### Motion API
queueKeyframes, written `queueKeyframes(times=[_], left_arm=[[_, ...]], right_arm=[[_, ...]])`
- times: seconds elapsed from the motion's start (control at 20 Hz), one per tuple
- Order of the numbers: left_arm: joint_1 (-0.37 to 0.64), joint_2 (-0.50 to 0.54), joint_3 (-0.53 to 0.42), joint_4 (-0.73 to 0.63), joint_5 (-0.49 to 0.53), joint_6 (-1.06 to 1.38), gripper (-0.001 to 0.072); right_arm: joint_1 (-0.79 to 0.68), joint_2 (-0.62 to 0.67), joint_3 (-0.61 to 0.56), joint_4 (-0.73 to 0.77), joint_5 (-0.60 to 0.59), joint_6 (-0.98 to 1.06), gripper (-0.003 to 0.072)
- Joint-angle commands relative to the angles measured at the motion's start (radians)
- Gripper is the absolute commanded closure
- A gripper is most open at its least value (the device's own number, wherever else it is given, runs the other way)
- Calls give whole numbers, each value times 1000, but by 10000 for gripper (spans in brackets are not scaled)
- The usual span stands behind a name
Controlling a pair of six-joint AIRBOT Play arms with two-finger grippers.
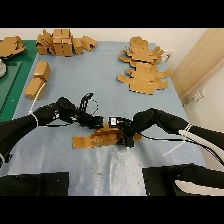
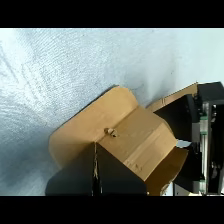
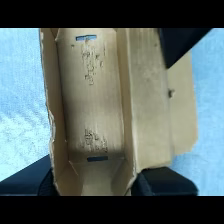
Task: Fold the box.
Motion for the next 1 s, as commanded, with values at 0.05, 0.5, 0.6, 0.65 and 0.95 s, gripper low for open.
queueKeyframes(times=[0.05,0.5,0.6,0.65,0.95], left_arm=[[-10,-32,35,1,-7,11,701],[25,134,62,324,32,218,705],[3,242,-20,416,76,220,704],[-8,309,-75,447,103,219,705],[-64,646,-310,563,84,299,697]], right_arm=[[1,0,0,0,1,0,244],[0,0,0,-8,1,0,243],[0,0,0,-8,1,0,243],[0,0,0,-9,1,0,243],[0,0,0,-15,0,0,244]])
